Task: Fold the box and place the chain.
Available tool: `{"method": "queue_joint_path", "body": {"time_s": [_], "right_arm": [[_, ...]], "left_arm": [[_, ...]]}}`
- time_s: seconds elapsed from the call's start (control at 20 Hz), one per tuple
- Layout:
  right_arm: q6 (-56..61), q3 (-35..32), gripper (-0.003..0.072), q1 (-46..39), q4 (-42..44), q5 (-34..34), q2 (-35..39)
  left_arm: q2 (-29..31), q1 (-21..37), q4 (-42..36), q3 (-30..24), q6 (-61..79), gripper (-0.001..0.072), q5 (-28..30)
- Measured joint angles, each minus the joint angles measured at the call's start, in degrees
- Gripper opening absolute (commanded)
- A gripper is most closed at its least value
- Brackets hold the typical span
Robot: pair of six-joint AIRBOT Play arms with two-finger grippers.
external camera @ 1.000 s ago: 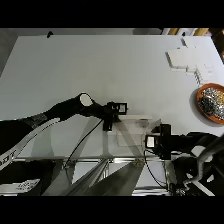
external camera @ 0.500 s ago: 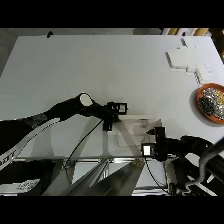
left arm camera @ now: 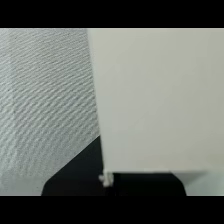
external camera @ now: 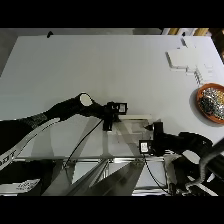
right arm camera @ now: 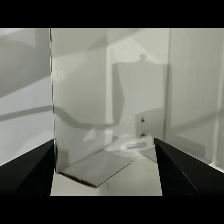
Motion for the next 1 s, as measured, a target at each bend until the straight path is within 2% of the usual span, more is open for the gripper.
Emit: {"method": "queue_joint_path", "body": {"time_s": [0.3,0.7,1.0], "right_arm": [[-1.14,2.10,0.0653,-5.57,2.38,1.18,-0.20],[-13.05,2.60,0.0685,-16.48,12.76,2.84,-0.85],[-23.23,3.19,0.0685,-23.26,21.53,4.46,-6.60]], "left_arm": [[0.00,0.00,-0.02,0.00,0.00,0.0010,0.02],[0.00,0.00,-0.02,0.00,0.00,0.0010,0.00],[0.00,0.00,-0.02,0.00,0.00,0.0010,0.00]]}}
